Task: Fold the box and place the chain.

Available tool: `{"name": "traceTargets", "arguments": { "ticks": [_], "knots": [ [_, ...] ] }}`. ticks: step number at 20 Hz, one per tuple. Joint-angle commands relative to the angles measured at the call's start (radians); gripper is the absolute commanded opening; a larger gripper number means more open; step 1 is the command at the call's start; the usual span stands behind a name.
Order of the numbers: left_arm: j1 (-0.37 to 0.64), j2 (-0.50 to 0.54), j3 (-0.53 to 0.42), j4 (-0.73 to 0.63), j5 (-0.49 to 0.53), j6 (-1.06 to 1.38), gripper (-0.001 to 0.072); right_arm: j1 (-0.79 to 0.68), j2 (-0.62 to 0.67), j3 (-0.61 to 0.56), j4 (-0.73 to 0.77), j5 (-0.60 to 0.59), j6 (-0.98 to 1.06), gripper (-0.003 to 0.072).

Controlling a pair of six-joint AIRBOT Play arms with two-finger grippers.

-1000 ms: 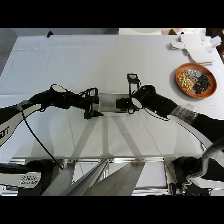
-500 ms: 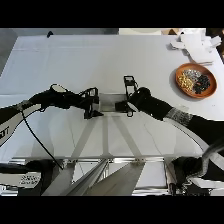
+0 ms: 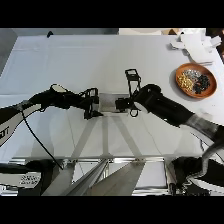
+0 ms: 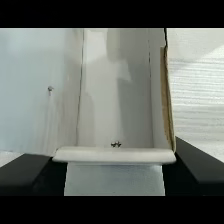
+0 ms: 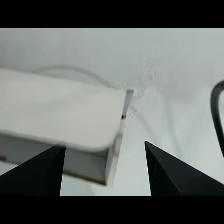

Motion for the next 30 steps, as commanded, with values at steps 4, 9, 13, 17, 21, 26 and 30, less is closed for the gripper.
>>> {"name": "traceTargets", "arguments": {
  "ticks": [4,9,13,17,21,26,30],
  "knots": [
    [0.000,0.000,0.000,0.000,0.000,0.000,0.0256,-0.074,0.285,0.000,-0.004,0.034,-0.179,0.0540],
    [0.000,0.000,0.000,0.000,0.000,0.000,0.0256,-0.382,0.325,0.000,-0.090,0.040,-0.254,0.0540],
    [0.000,0.000,0.000,0.000,0.000,0.000,0.0256,-0.656,0.290,0.000,-0.127,-0.044,-0.255,0.0540],
    [0.000,0.000,0.000,0.000,0.000,0.000,0.0256,-0.861,0.155,0.000,-0.097,-0.042,-0.303,0.0588],
    [0.000,0.000,0.000,0.000,0.000,0.000,0.0256,-0.938,-0.024,0.000,-0.046,-0.145,-0.349,0.0626],
    [0.000,0.000,0.000,0.000,0.000,0.000,0.0256,-0.941,-0.190,0.009,-0.049,-0.331,-0.344,0.0625],
    [0.000,0.000,0.000,0.000,0.000,0.000,0.0256,-0.941,-0.320,0.083,-0.050,-0.322,-0.300,0.0623]
  ]
}}
